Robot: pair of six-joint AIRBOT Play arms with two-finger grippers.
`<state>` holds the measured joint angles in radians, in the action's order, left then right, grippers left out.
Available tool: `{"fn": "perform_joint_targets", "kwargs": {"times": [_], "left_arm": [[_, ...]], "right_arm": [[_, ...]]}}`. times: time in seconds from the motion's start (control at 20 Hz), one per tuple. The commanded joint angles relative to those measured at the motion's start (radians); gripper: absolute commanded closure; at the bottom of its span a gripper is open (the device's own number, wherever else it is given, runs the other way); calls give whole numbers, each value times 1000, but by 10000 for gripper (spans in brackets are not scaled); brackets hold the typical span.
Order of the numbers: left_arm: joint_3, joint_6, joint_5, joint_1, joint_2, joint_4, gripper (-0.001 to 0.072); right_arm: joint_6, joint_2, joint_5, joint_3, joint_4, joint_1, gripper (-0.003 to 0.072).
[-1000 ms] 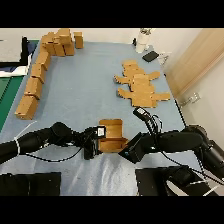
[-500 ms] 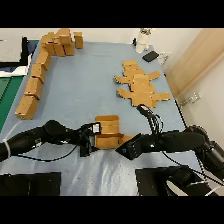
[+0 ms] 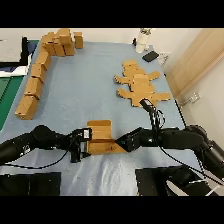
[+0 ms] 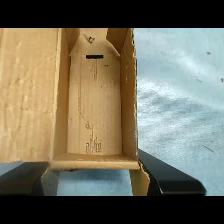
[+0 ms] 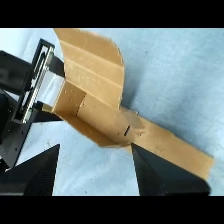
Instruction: Fold the box.
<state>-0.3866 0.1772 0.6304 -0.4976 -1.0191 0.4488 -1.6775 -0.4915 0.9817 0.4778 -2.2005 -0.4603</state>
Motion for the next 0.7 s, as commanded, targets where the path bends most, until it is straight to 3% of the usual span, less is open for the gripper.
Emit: {"fn": "perform_joint_targets", "kwargs": {"times": [0.0, 0.45, 0.65], "left_arm": [[8, 25, -15, -38, -24, -41, 186], [9, 25, -37, -47, -48, -60, 186], [10, 25, -35, -47, -48, -60, 187]], "right_arm": [[-9, -2, -39, 0, 5, -1, -22], [-4, -2, -57, -2, -14, -1, -21], [154, -41, -61, -5, -33, -1, -20]]}}
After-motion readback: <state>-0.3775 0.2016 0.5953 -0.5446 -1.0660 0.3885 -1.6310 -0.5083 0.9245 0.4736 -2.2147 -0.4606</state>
